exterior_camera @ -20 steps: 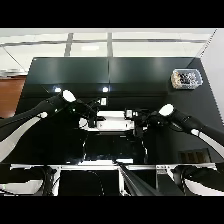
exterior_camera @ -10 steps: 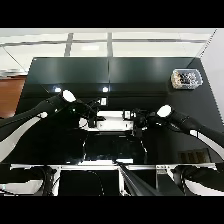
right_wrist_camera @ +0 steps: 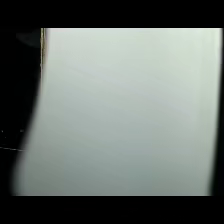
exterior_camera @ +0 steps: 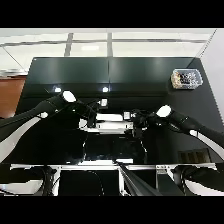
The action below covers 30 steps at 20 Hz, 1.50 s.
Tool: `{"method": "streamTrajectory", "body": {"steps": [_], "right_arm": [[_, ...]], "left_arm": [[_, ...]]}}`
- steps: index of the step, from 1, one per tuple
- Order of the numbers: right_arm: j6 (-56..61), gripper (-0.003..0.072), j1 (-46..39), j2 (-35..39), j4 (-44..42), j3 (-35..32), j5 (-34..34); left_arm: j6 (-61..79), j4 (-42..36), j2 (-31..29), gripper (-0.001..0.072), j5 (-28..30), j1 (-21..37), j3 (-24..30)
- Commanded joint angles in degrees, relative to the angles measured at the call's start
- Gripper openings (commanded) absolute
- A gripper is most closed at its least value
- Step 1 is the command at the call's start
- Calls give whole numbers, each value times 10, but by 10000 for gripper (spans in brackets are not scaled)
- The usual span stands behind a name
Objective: Fold the box and place the chain.
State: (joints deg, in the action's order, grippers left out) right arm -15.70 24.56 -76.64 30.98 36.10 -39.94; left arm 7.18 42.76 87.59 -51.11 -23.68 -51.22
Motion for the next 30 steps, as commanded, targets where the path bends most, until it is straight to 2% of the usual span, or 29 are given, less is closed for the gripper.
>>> {"method": "streamTrajectory", "body": {"steps": [1,3,6,7,8,9,10,11,12,13,15,17,19,21,24,30], "right_arm": [[0,460,0,0,0,0,3],[0,422,0,0,0,0,3],[0,414,0,0,0,0,3],[0,335,0,0,0,0,3],[0,189,0,0,0,0,1],[0,178,0,0,0,0,1],[0,178,0,0,0,0,1],[0,178,0,0,0,0,1],[0,178,0,0,0,0,1],[0,177,0,0,0,0,1],[0,178,0,0,0,0,2],[0,178,0,0,-1,0,3],[0,179,0,0,-2,0,4],[0,179,0,0,-3,0,4],[1,179,0,0,-3,0,5],[3,178,0,0,-4,0,8]], "left_arm": [[-19,-5,-19,438,-28,11,-1],[-69,16,-52,671,-53,32,-1],[-165,85,-122,677,-92,76,-1],[-210,114,-145,677,-100,91,-1],[-262,140,-167,677,-120,105,-1],[-316,152,-181,673,-150,116,0],[-376,146,-184,658,-206,127,0],[-405,123,-178,432,-268,132,1],[-404,84,-168,30,-318,133,7],[-402,35,-157,26,-337,132,17],[-395,-85,-134,25,-311,118,42],[-339,-153,-110,25,-212,92,51],[-294,-204,-97,26,-75,76,49],[-291,-256,-95,26,-2,79,49],[-290,-181,-85,25,38,79,50],[-350,-123,-22,25,12,35,50]]}}
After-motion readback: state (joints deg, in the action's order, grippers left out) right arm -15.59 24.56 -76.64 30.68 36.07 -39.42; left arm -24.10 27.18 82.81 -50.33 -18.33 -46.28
